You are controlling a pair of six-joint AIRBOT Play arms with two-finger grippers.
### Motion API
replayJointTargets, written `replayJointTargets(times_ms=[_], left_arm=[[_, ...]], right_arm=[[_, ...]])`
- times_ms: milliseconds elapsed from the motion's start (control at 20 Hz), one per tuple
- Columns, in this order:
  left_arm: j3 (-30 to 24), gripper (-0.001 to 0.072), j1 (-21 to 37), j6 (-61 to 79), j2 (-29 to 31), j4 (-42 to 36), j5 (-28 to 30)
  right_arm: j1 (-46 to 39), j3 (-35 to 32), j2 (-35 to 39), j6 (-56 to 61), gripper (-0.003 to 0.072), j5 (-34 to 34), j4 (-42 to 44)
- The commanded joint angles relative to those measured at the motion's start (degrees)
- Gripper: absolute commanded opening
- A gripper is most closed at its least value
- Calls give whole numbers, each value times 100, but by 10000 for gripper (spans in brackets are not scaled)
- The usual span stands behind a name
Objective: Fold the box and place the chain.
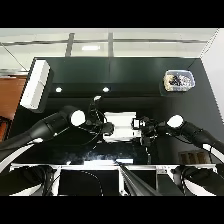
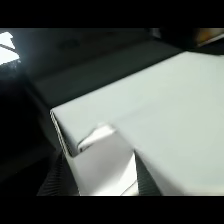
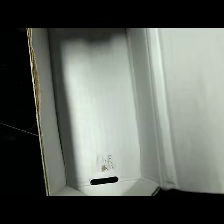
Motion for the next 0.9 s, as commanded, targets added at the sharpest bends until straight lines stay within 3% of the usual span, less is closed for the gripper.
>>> replayJointTargets(times_ms=[0,300,850], left_arm=[[337,491,-343,-1255,-282,1165,-275],[999,491,-737,-2192,-831,2050,-1281],[1388,491,-841,-3112,-1290,2133,-1602]], right_arm=[[4,-2,0,-2,131,-2,2],[4,-2,0,0,131,-4,4],[4,-2,0,-2,131,-4,2]])
